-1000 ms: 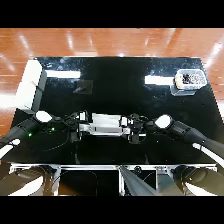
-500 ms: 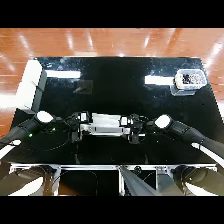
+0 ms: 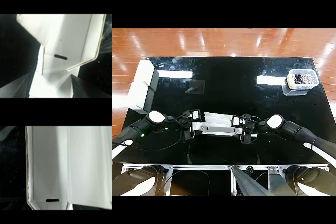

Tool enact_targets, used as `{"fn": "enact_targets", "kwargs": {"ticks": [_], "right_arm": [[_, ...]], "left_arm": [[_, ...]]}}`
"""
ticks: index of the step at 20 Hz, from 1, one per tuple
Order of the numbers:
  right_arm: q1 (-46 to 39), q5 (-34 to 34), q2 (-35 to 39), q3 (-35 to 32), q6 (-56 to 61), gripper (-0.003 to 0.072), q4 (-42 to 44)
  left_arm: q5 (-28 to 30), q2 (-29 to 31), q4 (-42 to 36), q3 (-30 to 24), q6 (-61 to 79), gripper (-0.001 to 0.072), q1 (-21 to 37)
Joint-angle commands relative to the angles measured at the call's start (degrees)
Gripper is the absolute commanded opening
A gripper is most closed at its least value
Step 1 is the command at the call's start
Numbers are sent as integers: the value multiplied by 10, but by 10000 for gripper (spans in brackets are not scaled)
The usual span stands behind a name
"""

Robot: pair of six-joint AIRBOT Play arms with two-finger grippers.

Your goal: Fold the box and place the chain.

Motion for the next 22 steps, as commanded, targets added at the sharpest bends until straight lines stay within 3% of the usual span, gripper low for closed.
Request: {"fn": "enact_targets", "kwargs": {"ticks": [1, 11, 15, 17, 19, 20, 21, 22], "right_arm": [[0, 1, 0, 0, 0, 579, 1], [0, 1, 0, 0, 0, 578, 1], [0, 1, 0, 0, 0, 579, 1], [0, 1, 0, 0, 0, 578, 1], [0, 1, 0, 0, 0, 578, 1], [0, 1, 0, 0, 0, 579, 1], [0, 1, 0, 0, 0, 578, 1], [0, 1, 0, 0, 0, 578, 1]], "left_arm": [[8, 0, 2, 0, -1, 626, 0], [-59, 0, -28, 11, -3, 609, 0], [-61, 0, -28, 13, -3, 601, 0], [-61, -1, -28, 13, -2, 487, 0], [-61, -1, -28, 13, -2, 482, -1], [-62, -1, -28, 13, -3, 412, -1], [-63, -1, -28, 13, -2, 248, -1], [-66, -1, -28, 13, -2, 208, -1]]}}
